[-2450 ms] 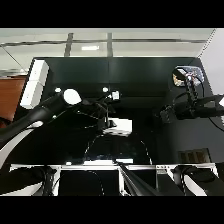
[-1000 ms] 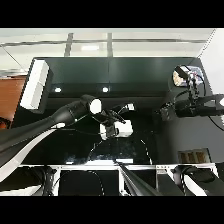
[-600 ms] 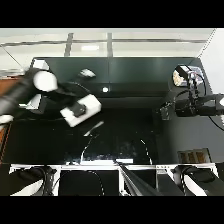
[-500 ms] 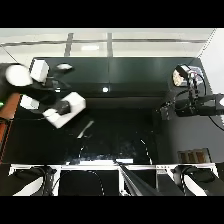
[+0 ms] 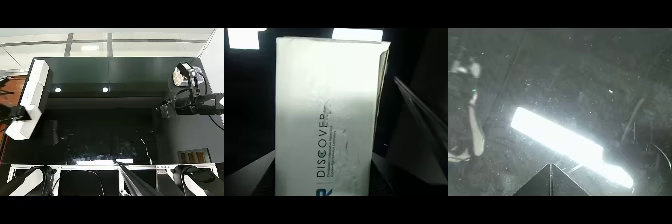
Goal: Fold the box and place the chain.
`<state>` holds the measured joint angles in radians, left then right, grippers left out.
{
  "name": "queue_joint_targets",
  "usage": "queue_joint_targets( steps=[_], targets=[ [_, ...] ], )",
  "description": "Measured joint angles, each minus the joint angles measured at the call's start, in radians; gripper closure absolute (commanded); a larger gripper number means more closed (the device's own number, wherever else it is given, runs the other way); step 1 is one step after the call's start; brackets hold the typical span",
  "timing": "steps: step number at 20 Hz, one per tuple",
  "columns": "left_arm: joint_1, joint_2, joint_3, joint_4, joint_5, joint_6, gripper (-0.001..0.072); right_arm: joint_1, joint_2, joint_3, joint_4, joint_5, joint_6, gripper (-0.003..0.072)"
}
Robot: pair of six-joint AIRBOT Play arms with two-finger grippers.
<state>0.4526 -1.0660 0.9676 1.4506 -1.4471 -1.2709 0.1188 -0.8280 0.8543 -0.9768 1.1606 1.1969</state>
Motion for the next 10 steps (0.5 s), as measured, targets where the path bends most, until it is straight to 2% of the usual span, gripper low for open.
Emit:
queue_joint_targets(
  steps=[4, 10],
  targets=[
    [0.147, -0.002, -0.025, 0.007, 0.123, 0.077, 0.0474, 0.000, 0.000, 0.000, -0.014, -0.033, 0.000, 0.0672],
    [0.206, -0.030, -0.109, -0.047, 0.320, 0.297, 0.0474, 0.000, 0.000, 0.000, -0.018, -0.063, 0.016, 0.0672]
  ],
)
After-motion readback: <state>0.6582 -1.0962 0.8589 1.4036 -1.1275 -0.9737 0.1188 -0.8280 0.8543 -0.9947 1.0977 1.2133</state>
